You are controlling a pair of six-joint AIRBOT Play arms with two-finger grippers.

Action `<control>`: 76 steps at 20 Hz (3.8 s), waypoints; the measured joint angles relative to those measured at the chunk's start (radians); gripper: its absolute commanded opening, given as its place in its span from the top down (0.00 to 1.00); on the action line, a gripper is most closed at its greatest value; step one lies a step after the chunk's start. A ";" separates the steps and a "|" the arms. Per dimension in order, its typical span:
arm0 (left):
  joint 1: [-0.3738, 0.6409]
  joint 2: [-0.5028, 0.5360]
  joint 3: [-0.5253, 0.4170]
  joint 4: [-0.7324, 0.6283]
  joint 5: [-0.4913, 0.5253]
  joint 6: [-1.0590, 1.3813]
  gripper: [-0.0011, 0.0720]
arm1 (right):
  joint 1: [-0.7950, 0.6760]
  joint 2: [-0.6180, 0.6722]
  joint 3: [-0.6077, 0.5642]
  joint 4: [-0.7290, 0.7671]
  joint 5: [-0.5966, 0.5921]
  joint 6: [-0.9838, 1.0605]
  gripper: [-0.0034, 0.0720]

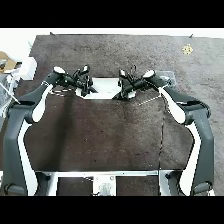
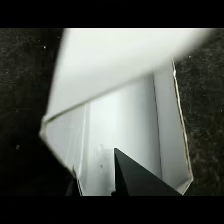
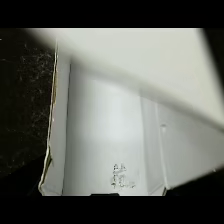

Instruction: Fold the box and place the chain.

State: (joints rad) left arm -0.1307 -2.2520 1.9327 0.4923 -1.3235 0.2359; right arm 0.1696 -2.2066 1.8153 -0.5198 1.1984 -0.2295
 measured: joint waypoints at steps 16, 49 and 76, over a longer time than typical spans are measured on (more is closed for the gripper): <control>0.139 0.111 0.001 -0.073 -0.237 -0.215 0.51 | 0.000 0.000 0.000 -0.003 0.014 -0.002 0.45; 0.008 0.089 -0.002 -0.001 0.156 -0.550 0.97 | 0.000 0.000 0.000 -0.004 0.014 -0.002 0.45; 0.037 0.251 0.010 0.126 0.047 -0.449 0.19 | 0.000 0.000 0.000 -0.004 0.014 -0.003 0.45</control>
State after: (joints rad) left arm -0.0933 -2.0006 1.9423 0.6182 -1.2770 -0.2127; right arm 0.1692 -2.2066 1.8153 -0.5236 1.2125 -0.2321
